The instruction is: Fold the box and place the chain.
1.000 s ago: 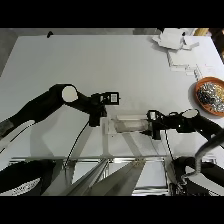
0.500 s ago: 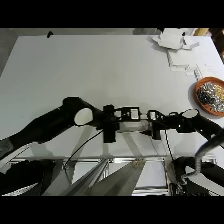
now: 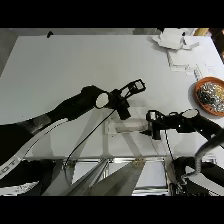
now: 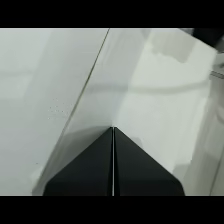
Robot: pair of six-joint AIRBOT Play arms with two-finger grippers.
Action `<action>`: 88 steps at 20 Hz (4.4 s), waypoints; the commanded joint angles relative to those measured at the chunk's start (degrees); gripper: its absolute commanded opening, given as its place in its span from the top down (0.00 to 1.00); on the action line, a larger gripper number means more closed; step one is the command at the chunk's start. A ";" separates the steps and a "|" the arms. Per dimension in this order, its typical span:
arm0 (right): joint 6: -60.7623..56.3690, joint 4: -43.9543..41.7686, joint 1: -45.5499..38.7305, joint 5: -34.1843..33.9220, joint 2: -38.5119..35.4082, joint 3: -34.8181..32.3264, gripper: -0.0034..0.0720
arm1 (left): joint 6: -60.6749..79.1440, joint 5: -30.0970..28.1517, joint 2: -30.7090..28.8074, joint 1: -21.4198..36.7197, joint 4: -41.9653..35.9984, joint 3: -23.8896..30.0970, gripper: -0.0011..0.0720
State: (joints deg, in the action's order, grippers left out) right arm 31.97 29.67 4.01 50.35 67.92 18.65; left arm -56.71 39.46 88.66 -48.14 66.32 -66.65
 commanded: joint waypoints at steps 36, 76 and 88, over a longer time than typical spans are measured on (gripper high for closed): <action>0.02 0.02 -0.02 0.00 -0.04 0.02 0.38 | 39.58 12.09 -7.78 3.93 -6.99 15.19 0.51; 0.02 0.04 -0.02 0.00 -0.04 0.02 0.38 | 35.21 5.79 -9.09 2.03 -18.62 18.49 0.43; 0.02 0.04 -0.02 0.00 -0.04 0.02 0.38 | -31.23 12.33 -20.44 15.52 0.74 25.31 0.98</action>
State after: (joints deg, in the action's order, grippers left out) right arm 31.97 29.71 3.99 50.33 67.92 18.68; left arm -69.87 51.96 69.06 -35.44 64.20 -44.49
